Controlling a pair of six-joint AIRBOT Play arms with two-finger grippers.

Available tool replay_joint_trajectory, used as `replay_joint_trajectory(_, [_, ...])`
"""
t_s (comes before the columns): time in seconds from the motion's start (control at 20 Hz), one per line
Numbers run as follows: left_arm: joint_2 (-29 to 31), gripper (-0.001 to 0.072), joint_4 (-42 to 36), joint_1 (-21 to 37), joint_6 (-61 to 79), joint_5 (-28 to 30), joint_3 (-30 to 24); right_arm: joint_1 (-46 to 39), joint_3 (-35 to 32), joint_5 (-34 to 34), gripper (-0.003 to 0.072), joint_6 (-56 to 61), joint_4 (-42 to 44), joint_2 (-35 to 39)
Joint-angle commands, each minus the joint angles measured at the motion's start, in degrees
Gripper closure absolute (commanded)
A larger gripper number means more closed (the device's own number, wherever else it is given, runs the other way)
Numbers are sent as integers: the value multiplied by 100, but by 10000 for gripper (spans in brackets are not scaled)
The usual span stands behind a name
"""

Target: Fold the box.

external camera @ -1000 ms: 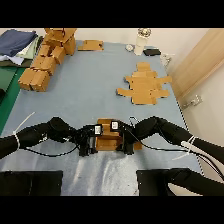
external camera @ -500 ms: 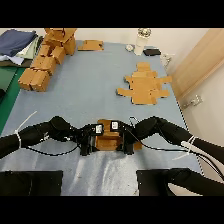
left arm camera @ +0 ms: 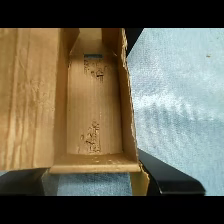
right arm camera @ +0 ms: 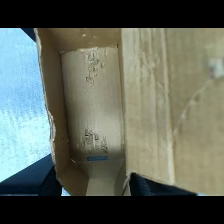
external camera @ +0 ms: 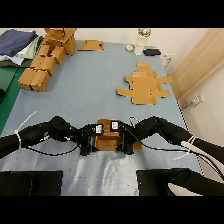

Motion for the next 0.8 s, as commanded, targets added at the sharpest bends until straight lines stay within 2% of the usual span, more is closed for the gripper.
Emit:
replay_joint_trajectory(0.0, [-2, 263, 2, -2, 0, 4, 7, 2, 2, 0, 217, 0, 2, -4])
replay_joint_trajectory(0.55, [-2, 263, 2, -2, 0, 2, 7, 4, 2, -7, 216, 0, 11, -4])
replay_joint_trajectory(0.75, [-2, 262, 2, -2, 0, 4, 7, 4, 4, -4, 218, 2, 271, -4])
